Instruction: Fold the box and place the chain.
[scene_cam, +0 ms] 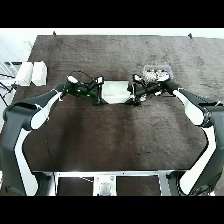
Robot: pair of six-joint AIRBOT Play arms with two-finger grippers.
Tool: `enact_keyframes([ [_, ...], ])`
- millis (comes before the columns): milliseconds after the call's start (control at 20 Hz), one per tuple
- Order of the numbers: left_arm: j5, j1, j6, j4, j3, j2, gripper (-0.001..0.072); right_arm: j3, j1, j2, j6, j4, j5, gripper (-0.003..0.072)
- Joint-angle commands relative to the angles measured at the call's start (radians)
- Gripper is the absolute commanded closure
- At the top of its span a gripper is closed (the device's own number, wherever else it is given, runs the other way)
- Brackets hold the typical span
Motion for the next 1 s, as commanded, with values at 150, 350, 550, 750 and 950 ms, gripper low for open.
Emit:
enact_keyframes([
  [150, -0.010, 0.000, 0.001, 0.004, 0.000, 0.001, 0.0239, 0.002, -0.055, 0.059, 0.092, -0.092, 0.031, -0.0034],
  [350, -0.010, 0.000, 0.001, 0.004, 0.000, 0.001, 0.0239, 0.002, -0.109, 0.142, 0.189, -0.178, 0.059, -0.0034],
  [550, -0.016, 0.000, 0.001, 0.004, 0.000, 0.001, 0.0239, 0.002, -0.114, 0.192, 0.228, -0.080, 0.212, 0.0613],
  [750, -0.017, 0.000, 0.000, 0.005, 0.000, 0.001, 0.0239, -0.018, -0.068, 0.190, 0.228, 0.124, 0.197, 0.0674],
  [950, -0.017, 0.000, -0.008, 0.005, 0.000, 0.001, 0.0239, -0.018, 0.003, 0.189, 0.240, 0.166, 0.004, 0.0674],
])
